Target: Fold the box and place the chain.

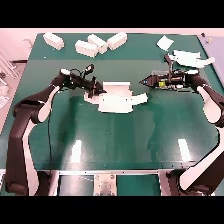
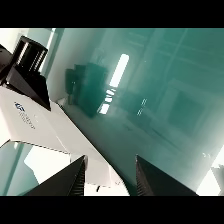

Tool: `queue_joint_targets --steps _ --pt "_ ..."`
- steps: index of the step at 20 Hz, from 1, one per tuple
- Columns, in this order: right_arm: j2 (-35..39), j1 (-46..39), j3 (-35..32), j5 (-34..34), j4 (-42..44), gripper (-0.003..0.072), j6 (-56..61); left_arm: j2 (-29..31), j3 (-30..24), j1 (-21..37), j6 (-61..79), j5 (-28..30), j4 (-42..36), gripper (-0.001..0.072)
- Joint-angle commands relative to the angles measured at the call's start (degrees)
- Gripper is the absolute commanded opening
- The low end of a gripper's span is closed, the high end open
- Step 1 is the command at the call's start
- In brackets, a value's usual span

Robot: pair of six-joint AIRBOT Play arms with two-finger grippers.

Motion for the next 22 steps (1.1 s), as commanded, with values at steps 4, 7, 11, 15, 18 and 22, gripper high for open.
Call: queue_joint_targets --steps 4,7,11,15,18,22 --pt "0.0 0.0 0.1 0.0 0.0 0.0354 0.0 0.0 0.0 0.0 0.1 1.5 0.2 0.0018" --pt "0.0 0.0 0.1 0.0 0.0 0.0355 0.0 0.0 0.0 0.0 0.2 1.4 0.9 0.0018" --pt "0.0 0.0 0.1 -0.7 0.0 0.0354 0.0 0.0 0.0 0.0 1.6 -1.3 1.2 0.0018" --pt "0.0 0.0 0.1 -1.0 0.0 0.0354 0.0 0.0 0.0 0.0 1.6 -1.6 1.2 0.002" --pt "0.0 0.0 0.1 -1.2 0.0 0.0355 -0.2 0.0 0.0 0.0 1.4 -1.6 1.2 0.0024" --pt "0.0 -0.1 0.1 -1.3 0.1 0.0281 -0.2 0.0 0.0 0.0 1.4 -1.7 1.2 0.0024"
